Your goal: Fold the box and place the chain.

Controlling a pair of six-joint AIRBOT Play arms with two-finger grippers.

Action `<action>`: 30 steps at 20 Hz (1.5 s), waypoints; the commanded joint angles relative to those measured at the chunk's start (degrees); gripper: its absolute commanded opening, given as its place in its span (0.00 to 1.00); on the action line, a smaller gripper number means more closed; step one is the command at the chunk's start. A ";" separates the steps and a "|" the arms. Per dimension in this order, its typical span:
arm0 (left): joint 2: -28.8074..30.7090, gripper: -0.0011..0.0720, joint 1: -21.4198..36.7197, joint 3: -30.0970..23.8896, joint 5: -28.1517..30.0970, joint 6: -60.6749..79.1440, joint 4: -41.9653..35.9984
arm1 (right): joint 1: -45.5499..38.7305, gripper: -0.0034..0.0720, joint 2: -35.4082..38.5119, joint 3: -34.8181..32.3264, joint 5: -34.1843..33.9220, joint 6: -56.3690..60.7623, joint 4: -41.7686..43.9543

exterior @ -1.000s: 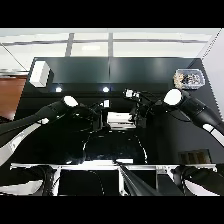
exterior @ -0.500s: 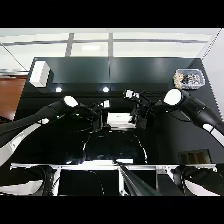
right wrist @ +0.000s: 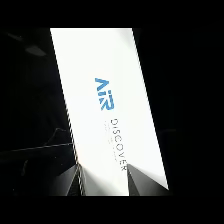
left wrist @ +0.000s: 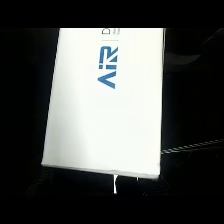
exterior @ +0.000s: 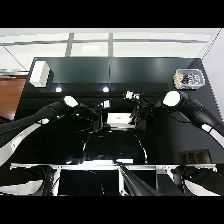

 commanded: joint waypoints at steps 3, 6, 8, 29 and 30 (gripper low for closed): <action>-0.02 0.46 0.00 0.04 0.07 -0.02 0.00 | -2.78 0.50 5.11 2.32 4.24 13.40 -0.13; -0.02 0.46 0.00 0.04 0.11 -0.02 0.00 | -8.11 0.07 6.12 -1.49 2.36 25.46 3.67; -0.02 0.46 0.00 0.04 0.07 -0.02 0.00 | -9.75 0.07 5.75 -7.45 -0.04 24.46 22.16; -0.02 0.47 0.02 0.04 0.11 -0.04 -0.31 | -10.60 0.07 4.07 -8.35 -0.42 32.94 24.68; 0.00 0.47 0.04 0.07 0.15 -0.04 -0.24 | -12.15 0.07 5.95 -6.62 2.05 32.96 23.34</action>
